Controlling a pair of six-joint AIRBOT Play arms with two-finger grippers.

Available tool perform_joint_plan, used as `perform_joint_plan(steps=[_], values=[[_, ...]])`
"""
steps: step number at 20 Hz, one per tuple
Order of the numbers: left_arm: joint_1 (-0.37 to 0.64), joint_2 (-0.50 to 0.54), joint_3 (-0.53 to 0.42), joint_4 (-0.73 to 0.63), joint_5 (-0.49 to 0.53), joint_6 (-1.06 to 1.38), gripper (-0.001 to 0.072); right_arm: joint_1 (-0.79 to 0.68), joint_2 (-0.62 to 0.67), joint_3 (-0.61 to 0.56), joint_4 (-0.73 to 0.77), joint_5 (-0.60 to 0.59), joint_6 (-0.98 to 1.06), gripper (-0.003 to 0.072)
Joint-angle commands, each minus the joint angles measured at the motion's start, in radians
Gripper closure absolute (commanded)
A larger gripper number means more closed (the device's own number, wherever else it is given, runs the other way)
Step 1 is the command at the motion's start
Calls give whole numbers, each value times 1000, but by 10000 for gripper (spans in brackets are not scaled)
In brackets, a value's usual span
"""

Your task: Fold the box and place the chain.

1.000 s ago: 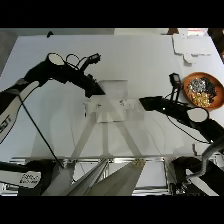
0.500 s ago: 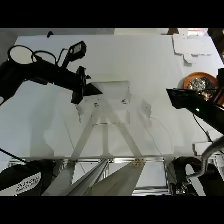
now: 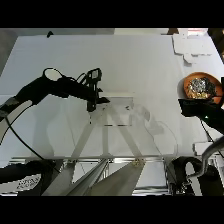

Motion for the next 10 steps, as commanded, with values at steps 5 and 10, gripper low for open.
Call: perform_joint_plan(steps=[5,10], values=[[-17,-154,-5,-36,111,66,709,-6,3,0,-20,-1,5,270],[-18,-182,-5,-46,112,74,709,-6,3,0,-20,-1,6,270]])
